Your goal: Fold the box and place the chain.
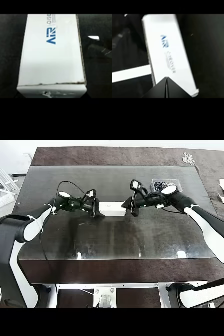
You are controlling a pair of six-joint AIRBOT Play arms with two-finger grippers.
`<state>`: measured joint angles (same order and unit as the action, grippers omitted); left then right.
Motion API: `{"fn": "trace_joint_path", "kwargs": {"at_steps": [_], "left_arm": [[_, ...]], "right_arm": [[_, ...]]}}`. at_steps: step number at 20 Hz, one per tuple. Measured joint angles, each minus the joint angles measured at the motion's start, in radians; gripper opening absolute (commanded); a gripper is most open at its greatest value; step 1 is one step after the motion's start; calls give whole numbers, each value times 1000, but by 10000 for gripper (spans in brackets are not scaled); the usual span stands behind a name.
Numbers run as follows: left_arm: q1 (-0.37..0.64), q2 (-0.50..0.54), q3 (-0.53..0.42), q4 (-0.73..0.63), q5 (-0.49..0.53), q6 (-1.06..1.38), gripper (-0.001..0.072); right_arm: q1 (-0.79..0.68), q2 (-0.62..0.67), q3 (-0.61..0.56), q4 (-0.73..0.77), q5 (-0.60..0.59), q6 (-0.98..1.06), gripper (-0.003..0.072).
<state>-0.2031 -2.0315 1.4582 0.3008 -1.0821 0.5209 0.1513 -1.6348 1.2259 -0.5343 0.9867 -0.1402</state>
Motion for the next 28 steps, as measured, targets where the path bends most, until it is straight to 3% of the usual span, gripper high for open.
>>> {"fn": "trace_joint_path", "kwargs": {"at_steps": [9,20,21,22,23,28], "left_arm": [[0,0,0,0,0,3,531],[0,0,0,-9,-2,3,528],[0,0,0,-19,1,3,412],[0,1,0,-26,5,3,98],[0,3,0,-31,10,3,19],[19,19,10,-40,17,-57,16]], "right_arm": [[-26,72,14,26,7,127,13],[-125,436,-171,28,-101,377,15],[-132,457,-196,28,-105,390,14],[-138,476,-221,28,-108,399,15],[-143,489,-242,29,-111,406,15],[-153,518,-327,28,-118,435,15]]}}
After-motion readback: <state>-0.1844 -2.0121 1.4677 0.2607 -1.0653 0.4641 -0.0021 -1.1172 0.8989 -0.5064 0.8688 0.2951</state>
